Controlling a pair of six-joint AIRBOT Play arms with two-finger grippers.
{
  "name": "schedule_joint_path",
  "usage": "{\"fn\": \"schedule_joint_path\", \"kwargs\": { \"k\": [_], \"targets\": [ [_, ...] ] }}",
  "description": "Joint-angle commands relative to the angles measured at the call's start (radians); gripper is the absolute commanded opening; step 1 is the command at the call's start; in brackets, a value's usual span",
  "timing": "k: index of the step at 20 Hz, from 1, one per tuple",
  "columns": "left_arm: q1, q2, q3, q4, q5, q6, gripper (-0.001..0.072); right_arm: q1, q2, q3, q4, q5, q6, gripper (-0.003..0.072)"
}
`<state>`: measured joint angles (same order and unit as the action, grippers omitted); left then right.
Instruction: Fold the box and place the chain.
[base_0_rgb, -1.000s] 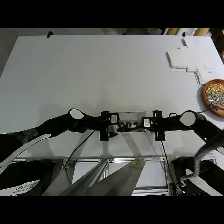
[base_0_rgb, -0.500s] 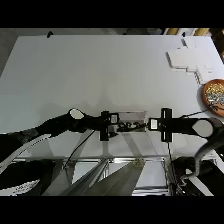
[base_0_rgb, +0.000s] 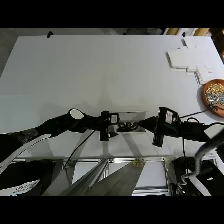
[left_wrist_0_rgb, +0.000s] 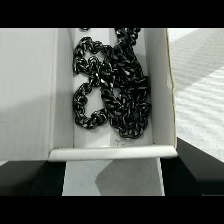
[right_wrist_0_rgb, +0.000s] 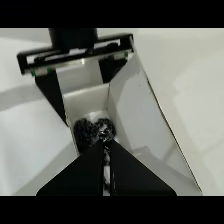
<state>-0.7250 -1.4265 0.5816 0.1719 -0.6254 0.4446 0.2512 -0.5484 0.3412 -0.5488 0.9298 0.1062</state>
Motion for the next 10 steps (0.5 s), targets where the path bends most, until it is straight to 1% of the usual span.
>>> {"fn": "schedule_joint_path", "kwargs": {
  "k": [1, 4, 5, 6, 7, 8, 9, 10],
  "targets": [
    [0.0, 0.0, 0.0, 0.0, 0.0, 0.0, 0.0345, 0.001, -0.035, -0.029, 0.093, -0.034, 0.001, 0.0022],
    [0.0, 0.0, 0.0, 0.0, 0.0, 0.0, 0.0345, 0.001, -0.092, -0.049, 0.068, -0.034, -0.002, 0.0033],
    [0.0, 0.001, 0.0, 0.0, 0.0, 0.0, 0.0345, 0.001, -0.105, -0.048, 0.06, -0.039, -0.002, 0.0155],
    [0.0, 0.0, 0.0, 0.0, 0.0, 0.0, 0.0345, 0.001, -0.115, -0.048, 0.055, -0.06, -0.002, 0.0321],
    [0.0, 0.001, 0.0, 0.0, 0.0, 0.0, 0.0345, 0.001, -0.118, -0.046, 0.054, -0.085, -0.002, 0.0344],
    [0.0, 0.0, 0.0, 0.0, 0.0, 0.0, 0.0345, 0.0, -0.118, -0.027, 0.036, -0.088, -0.002, 0.034],
    [0.0, 0.0, 0.0, 0.0, 0.0, 0.0, 0.0345, 0.0, -0.118, 0.01, -0.013, -0.069, 0.0, 0.0335],
    [0.0, 0.001, 0.0, 0.0, 0.0, 0.0, 0.0345, -0.002, -0.118, 0.067, -0.09, -0.033, 0.003, 0.0265]
  ]
}}
